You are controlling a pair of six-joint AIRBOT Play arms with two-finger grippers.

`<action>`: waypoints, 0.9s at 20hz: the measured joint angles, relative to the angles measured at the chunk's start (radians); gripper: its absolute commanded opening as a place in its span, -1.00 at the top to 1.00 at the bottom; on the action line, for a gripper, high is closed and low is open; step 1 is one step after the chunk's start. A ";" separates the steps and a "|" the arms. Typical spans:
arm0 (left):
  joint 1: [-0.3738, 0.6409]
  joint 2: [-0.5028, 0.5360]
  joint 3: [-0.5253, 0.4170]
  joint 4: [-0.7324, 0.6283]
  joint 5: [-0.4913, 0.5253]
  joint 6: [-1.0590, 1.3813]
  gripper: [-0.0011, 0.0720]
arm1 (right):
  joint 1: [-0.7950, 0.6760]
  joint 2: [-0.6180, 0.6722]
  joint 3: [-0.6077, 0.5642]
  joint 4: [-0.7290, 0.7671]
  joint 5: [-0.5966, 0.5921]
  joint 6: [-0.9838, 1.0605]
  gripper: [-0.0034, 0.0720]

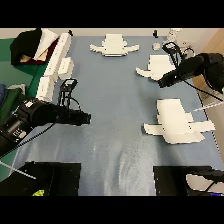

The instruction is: Fold the box.

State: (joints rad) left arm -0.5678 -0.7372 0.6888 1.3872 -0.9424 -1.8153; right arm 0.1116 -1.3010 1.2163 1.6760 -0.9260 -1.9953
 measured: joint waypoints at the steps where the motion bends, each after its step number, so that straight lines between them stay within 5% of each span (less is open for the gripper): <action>1: 0.000 0.000 0.000 0.000 0.009 0.000 0.93 | 0.000 0.000 0.000 0.000 0.000 0.000 0.90; 7: 0.000 0.000 0.000 -0.003 0.033 0.000 0.93 | 0.000 0.000 0.000 0.076 -0.010 0.019 0.90; 11: 0.000 0.000 0.001 -0.025 0.059 -0.002 0.93 | 0.000 -0.005 0.005 0.157 -0.031 0.261 0.90; 14: 0.014 -0.002 0.032 -0.066 0.085 -0.003 0.93 | -0.029 -0.006 0.066 0.084 -0.147 0.409 0.90; 15: 0.027 -0.006 0.055 -0.075 0.088 0.002 0.93 | -0.051 -0.006 0.102 0.032 -0.207 0.441 0.75; 16: 0.043 -0.011 0.081 -0.083 0.091 0.014 0.93 | -0.079 -0.006 0.135 -0.023 -0.268 0.462 0.34; 17: 0.061 -0.020 0.111 -0.091 0.092 0.029 0.93 | -0.118 -0.005 0.164 -0.081 -0.325 0.479 0.31; 18: 0.079 -0.031 0.140 -0.097 0.092 0.041 0.69 | -0.162 -0.006 0.180 -0.131 -0.372 0.492 0.26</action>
State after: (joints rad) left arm -0.4889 -0.7681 0.8288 1.2903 -0.8505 -1.7741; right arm -0.0505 -1.3067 1.3960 1.5448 -1.2980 -1.5032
